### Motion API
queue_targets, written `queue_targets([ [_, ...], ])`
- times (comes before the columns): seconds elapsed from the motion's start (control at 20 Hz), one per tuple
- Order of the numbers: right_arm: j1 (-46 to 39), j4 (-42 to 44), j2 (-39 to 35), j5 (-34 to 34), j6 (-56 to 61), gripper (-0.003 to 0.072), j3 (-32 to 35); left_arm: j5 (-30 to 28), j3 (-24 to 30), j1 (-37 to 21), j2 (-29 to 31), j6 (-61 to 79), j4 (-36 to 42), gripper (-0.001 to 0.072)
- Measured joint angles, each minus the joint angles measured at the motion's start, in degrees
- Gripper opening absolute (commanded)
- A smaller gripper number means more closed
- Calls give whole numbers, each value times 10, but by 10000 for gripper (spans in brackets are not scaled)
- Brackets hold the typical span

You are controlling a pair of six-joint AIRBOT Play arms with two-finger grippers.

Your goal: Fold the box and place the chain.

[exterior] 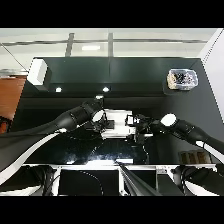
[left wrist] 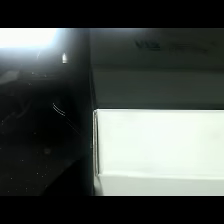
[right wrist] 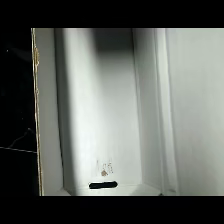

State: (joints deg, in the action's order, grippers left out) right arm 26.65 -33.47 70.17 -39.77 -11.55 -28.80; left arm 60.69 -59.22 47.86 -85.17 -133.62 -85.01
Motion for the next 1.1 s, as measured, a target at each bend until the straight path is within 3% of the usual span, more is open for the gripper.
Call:
queue_targets([
  [0.1, 0, 0, 0, 0, 0, 515, 0, 0, 0, 0, -1, -1, 2, 30],
  [0.15, 0, 0, 0, 0, 0, 683, 0, 0, 0, 0, -1, -1, 2, 30],
  [0.2, 0, 0, 0, 2, 9, 712, 0, 0, 0, 0, -2, -3, 3, 30],
  [0.8, -35, -129, -85, -57, 113, 702, -1, 25, -18, 0, -5, 12, -17, 30],
  [1.1, -37, -94, -91, -57, 74, 702, -1, 25, -18, 0, -11, 13, -18, 30],
])
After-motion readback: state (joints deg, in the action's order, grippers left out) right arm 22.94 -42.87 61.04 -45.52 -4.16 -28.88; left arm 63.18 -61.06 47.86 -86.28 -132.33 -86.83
